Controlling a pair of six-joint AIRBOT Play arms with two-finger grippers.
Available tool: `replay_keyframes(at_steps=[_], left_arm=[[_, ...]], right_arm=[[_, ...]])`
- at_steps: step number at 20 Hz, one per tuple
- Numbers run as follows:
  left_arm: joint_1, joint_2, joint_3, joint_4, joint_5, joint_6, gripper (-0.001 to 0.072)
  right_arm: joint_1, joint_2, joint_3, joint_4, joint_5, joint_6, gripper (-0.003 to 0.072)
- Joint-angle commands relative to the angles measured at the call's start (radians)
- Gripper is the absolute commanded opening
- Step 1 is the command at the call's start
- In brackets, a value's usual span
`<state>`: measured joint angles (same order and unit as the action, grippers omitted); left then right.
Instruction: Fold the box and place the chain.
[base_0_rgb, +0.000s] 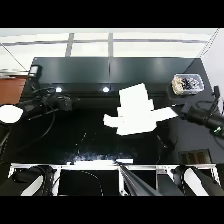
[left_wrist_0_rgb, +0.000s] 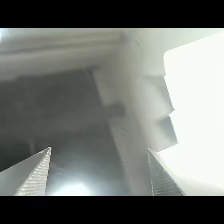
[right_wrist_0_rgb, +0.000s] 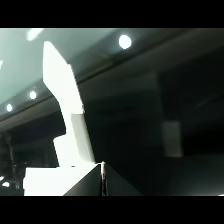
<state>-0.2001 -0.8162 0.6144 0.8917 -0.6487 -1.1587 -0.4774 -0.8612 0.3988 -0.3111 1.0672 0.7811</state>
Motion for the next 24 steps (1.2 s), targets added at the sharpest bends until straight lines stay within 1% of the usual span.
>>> replay_keyframes(at_steps=[1,3,5,7,9,10,13,15,17,20,24], left_arm=[[-0.105,-0.051,0.000,-0.019,-0.032,-0.070,0.0708],[-0.134,-0.121,0.000,-0.044,-0.037,-0.248,0.0708],[-0.132,-0.211,0.000,-0.163,-0.066,-0.216,0.0708],[-0.124,-0.304,0.000,-0.369,-0.100,-0.045,0.0708],[-0.115,-0.400,0.002,-0.562,-0.159,0.122,0.0708],[-0.114,-0.448,0.008,-0.623,-0.174,0.187,0.0708],[-0.116,-0.570,0.052,-0.631,-0.175,0.198,0.0708],[-0.116,-0.627,0.085,-0.632,-0.202,0.200,0.0708],[-0.116,-0.680,0.122,-0.632,-0.277,0.222,0.0708],[-0.116,-0.764,0.182,-0.638,-0.449,0.301,0.0708],[-0.116,-0.820,0.228,-0.643,-0.559,0.431,0.0705]], right_arm=[[0.119,0.136,-0.164,0.145,-0.076,-0.119,0.0009],[0.185,0.135,-0.190,0.139,-0.099,-0.146,0.0009],[0.243,0.135,-0.192,0.131,-0.142,-0.152,0.0010],[0.285,0.135,-0.192,0.130,-0.171,-0.152,0.0010],[0.305,0.135,-0.192,0.130,-0.174,-0.152,0.0010],[0.305,0.135,-0.193,0.130,-0.171,-0.152,0.0010],[0.305,0.135,-0.192,0.130,-0.172,-0.152,0.0010],[0.305,0.135,-0.192,0.129,-0.170,-0.151,0.0010],[0.305,0.135,-0.192,0.127,-0.170,-0.151,0.0010],[0.305,0.135,-0.192,0.127,-0.170,-0.151,0.0010],[0.305,0.135,-0.192,0.127,-0.171,-0.152,0.0010]])
